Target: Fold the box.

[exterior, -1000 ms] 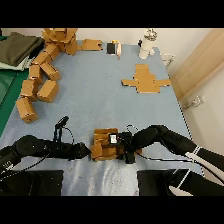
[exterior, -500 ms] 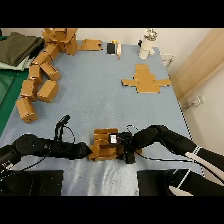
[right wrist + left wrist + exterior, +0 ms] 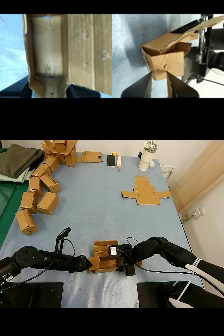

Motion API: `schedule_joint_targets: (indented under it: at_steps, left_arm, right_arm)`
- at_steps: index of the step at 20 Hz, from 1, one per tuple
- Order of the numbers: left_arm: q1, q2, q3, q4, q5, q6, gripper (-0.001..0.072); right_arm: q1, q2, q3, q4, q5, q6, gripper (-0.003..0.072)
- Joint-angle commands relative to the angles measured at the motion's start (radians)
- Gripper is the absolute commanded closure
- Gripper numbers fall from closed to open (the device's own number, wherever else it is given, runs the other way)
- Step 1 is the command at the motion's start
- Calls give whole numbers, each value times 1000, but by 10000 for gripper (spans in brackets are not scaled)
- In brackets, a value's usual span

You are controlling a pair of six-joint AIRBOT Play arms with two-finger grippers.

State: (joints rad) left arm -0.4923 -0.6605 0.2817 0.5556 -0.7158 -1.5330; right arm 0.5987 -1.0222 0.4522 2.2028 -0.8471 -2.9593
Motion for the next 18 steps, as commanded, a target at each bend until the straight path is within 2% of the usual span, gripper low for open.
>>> schedule_joint_targets:
  at_steps: [1, 4, 5, 6, 11, 14, 18]
  left_arm:
    - [-1, 0, 1, 5, 35, 5, 394]
    - [-1, 0, 1, -2, 62, -1, 392]
    - [-1, 0, 1, -2, 55, -2, 373]
    - [-1, 0, 1, -2, 40, -2, 300]
    - [-8, -1, 11, 11, 28, -34, 300]
    - [-68, -11, 23, 91, 46, -144, 300]
    - [-183, -87, 84, 217, 119, -276, 300]
  right_arm:
    - [1, 0, 0, 0, 0, 0, 184]
    - [1, 0, 0, 0, 0, 0, 185]
    - [1, 0, 0, 0, 0, 0, 184]
    - [1, 0, 0, 0, 0, 0, 184]
    - [1, 0, 0, 0, 0, 0, 185]
    - [1, 0, 0, 0, 0, 0, 184]
    - [1, 0, 0, 0, 0, 0, 184]
